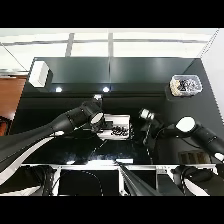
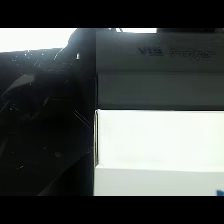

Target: Fold the box and place the chain.

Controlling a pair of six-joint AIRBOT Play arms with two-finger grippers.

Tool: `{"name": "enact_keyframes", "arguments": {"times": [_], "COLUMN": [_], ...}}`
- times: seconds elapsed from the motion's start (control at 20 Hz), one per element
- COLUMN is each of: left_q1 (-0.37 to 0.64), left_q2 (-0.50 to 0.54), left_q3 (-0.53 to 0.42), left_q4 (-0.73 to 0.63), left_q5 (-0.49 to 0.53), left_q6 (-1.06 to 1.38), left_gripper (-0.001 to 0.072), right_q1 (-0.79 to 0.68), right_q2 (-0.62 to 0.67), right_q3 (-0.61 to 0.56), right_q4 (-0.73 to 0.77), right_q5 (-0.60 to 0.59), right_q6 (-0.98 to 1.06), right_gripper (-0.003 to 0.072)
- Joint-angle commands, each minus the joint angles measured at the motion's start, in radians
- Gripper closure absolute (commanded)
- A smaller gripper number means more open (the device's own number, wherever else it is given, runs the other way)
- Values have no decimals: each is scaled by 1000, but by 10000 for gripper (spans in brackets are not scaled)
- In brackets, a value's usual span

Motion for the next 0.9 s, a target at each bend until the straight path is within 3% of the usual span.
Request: {"name": "enact_keyframes", "arguments": {"times": [0.0,0.3,0.65,0.8,0.85], "left_q1": [0,0,0,0,0], "left_q2": [0,0,0,0,0], "left_q3": [0,0,0,0,0], "left_q4": [0,0,0,0,0], "left_q5": [0,0,0,0,0], "left_q6": [0,0,0,0,0], "left_gripper": [683,683,683,683,683], "right_q1": [121,132,132,132,132], "right_q2": [-19,-77,-115,-115,-115], "right_q3": [-30,-30,-29,-29,-29], "right_q4": [43,233,243,239,240], "right_q5": [-158,-220,-266,-291,-300], "right_q6": [-270,-517,-531,-488,-468], "right_gripper": [-34,-34,-34,477,495]}}
